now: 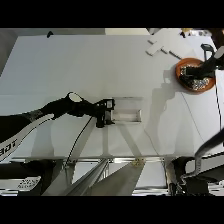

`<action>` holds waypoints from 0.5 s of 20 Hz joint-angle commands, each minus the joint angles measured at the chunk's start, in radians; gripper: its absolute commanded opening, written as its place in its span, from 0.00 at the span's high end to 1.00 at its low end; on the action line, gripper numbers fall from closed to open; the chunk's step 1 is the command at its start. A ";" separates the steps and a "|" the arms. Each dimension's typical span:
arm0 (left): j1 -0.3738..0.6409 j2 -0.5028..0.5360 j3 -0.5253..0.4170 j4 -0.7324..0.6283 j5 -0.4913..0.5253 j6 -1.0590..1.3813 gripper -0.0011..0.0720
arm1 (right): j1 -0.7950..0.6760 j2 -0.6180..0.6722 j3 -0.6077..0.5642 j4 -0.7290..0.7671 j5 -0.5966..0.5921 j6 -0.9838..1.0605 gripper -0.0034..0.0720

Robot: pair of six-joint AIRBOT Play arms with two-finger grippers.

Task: Fold the box and place the chain.

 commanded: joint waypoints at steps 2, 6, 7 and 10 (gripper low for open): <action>0.000 0.001 0.001 0.000 0.000 0.000 0.94 | -0.001 0.143 0.001 0.069 0.048 -0.039 0.93; 0.000 0.001 0.001 0.000 0.000 0.000 0.94 | -0.001 0.307 0.001 0.296 0.140 -0.124 0.93; 0.000 0.001 0.001 0.000 0.000 0.000 0.94 | 0.003 0.346 0.001 0.356 0.167 -0.144 0.93; 0.000 0.001 0.001 0.000 0.000 0.000 0.94 | 0.048 0.458 0.001 0.438 0.261 -0.168 0.93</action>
